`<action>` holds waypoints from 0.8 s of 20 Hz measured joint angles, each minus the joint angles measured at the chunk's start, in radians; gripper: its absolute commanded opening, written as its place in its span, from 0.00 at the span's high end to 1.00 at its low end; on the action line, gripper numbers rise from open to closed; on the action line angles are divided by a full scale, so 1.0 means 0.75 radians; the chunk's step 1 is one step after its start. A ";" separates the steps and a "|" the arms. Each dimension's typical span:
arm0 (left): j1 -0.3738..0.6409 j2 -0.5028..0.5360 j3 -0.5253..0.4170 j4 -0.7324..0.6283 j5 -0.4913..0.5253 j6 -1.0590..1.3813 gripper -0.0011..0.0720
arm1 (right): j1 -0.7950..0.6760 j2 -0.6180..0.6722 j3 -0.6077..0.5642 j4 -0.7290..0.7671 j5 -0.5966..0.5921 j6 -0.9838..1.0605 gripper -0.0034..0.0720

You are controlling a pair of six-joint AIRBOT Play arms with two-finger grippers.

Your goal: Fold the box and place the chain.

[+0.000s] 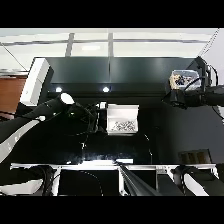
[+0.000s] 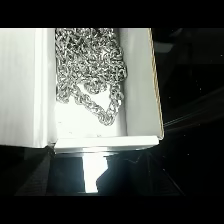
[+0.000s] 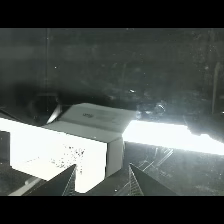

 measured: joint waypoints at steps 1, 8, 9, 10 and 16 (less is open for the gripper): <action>0.002 0.001 0.000 0.003 -0.001 -0.016 0.01 | 0.000 0.000 0.000 0.000 0.000 0.000 0.44; 0.005 0.002 0.000 -0.004 0.007 -0.050 0.01 | 0.000 0.000 0.000 0.001 0.000 0.001 0.44; 0.005 0.002 0.000 -0.008 0.008 -0.050 0.01 | 0.000 0.000 0.000 0.001 0.000 0.001 0.44; 0.004 0.002 0.000 -0.011 0.009 -0.051 0.01 | 0.000 0.000 0.000 0.001 0.000 0.001 0.44; -0.020 0.002 0.000 -0.022 0.018 -0.056 0.01 | 0.000 0.000 0.000 0.001 0.000 0.001 0.44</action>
